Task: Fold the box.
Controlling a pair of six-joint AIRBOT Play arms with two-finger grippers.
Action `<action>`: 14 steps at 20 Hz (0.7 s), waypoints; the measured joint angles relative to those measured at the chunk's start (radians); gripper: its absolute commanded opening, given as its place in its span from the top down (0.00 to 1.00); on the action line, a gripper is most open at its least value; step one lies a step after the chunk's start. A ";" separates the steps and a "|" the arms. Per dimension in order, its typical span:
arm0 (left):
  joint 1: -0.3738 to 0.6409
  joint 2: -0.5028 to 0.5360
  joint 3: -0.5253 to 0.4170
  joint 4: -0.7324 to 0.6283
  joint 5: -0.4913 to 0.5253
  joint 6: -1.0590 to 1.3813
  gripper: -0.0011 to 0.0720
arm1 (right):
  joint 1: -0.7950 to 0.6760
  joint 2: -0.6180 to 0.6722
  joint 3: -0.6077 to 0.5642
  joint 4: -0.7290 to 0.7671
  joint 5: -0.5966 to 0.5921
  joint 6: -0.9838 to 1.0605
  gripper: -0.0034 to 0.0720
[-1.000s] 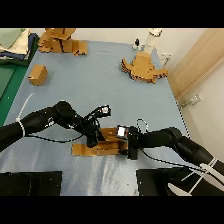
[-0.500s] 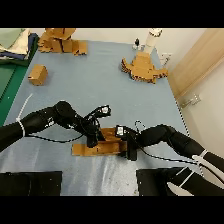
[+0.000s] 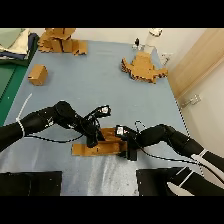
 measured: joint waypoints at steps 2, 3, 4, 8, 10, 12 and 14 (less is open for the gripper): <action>0.000 0.000 0.000 0.000 0.001 0.000 0.97 | 0.001 0.000 0.000 0.001 0.008 -0.035 0.01; 0.000 0.000 0.000 0.000 0.000 0.000 0.97 | 0.002 -0.001 0.000 0.001 0.012 -0.051 0.02; 0.000 0.000 0.000 0.000 -0.001 0.000 0.97 | 0.004 -0.001 0.000 0.001 0.015 -0.065 0.02; 0.000 0.000 0.000 0.000 -0.001 0.000 0.97 | 0.006 -0.001 0.000 0.004 0.025 -0.092 0.03; 0.000 0.000 0.000 0.000 -0.001 0.000 0.97 | 0.008 -0.001 0.000 0.005 0.027 -0.097 0.03; 0.000 0.000 0.000 0.000 -0.001 0.000 0.97 | 0.012 -0.003 -0.001 0.005 0.030 -0.101 0.03; 0.000 0.000 0.000 0.000 -0.001 0.000 0.97 | 0.014 -0.011 -0.001 0.005 0.035 -0.102 0.04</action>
